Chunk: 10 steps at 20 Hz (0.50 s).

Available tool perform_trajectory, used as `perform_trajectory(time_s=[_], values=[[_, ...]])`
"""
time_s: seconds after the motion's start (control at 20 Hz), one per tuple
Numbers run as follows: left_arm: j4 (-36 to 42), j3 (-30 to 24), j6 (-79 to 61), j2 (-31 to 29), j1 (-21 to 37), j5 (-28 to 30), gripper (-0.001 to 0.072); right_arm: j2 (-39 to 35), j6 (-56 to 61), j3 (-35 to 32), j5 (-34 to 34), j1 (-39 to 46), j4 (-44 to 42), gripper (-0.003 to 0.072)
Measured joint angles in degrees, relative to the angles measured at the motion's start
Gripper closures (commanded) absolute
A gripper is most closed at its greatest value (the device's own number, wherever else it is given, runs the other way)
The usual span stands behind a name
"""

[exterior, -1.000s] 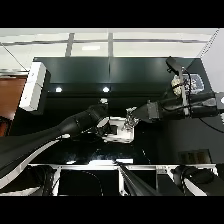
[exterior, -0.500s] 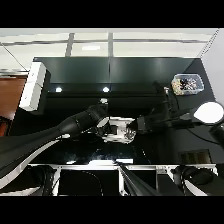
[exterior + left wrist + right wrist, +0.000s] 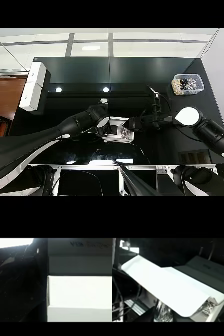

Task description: Fold the box and place the chain.

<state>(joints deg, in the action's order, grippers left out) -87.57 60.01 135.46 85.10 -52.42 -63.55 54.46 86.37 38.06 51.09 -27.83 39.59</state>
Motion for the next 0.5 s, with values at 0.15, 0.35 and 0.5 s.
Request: perform_trajectory(time_s=[0.15,0.35,0.5], values=[[0.0,0.0,0.0,0.0,0.0,0.0,0.0680,-1.7,-0.1,0.0,2.9,3.2,2.1,0.0399],[0.0,0.0,0.0,0.1,0.0,0.2,0.0680,-8.8,-0.2,0.3,7.6,11.4,9.4,0.0400],[0.0,0.0,0.0,0.1,0.0,0.8,0.0680,-14.4,-0.2,0.4,9.8,16.7,15.1,0.0400]])
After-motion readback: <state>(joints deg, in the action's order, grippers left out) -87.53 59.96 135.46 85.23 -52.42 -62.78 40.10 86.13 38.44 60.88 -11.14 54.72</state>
